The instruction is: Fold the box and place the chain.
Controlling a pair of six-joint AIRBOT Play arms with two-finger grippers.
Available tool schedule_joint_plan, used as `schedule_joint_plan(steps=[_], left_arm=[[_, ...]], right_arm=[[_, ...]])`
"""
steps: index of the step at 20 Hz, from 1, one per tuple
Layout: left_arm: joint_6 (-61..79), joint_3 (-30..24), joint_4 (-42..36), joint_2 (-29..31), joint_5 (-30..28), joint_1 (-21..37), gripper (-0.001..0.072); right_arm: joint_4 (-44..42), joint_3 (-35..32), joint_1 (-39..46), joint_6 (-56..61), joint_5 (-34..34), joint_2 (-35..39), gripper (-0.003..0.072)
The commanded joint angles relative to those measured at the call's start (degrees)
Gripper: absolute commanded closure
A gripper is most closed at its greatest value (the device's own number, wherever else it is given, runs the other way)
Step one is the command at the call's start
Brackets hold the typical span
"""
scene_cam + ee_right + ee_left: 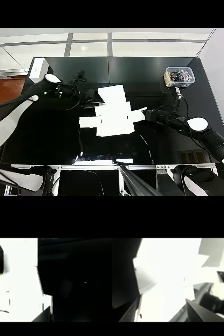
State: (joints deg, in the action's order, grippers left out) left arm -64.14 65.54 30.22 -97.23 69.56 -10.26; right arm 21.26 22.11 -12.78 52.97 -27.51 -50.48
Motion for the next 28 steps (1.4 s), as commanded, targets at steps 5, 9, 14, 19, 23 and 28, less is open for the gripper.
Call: schedule_joint_plan(steps=[5,9,14,19,23,28], left_arm=[[13.07,7.85,-6.14,-9.07,11.98,-0.59,0.0010],[20.83,11.28,0.13,-9.14,15.37,-2.69,0.0020],[25.22,12.41,4.98,-9.20,20.70,-4.02,0.0185],[25.20,12.41,9.62,-9.20,20.74,-4.09,0.0520],[27.21,12.44,9.62,-9.14,21.00,-4.07,0.0683],[27.26,11.63,9.55,-4.52,21.59,-3.58,0.0688]], right_arm=[[0.20,-0.04,-1.20,-0.26,1.01,0.02,0.0670],[1.53,-0.04,-3.87,-0.24,1.75,0.02,0.0670],[1.73,-0.04,-4.28,-0.26,2.58,0.02,0.0669],[1.75,-0.04,-4.28,-0.26,3.58,0.02,0.0669],[2.21,0.04,-4.07,-0.24,3.13,0.04,0.0123],[28.79,10.21,6.08,3.78,-21.46,0.09,-0.0011]])
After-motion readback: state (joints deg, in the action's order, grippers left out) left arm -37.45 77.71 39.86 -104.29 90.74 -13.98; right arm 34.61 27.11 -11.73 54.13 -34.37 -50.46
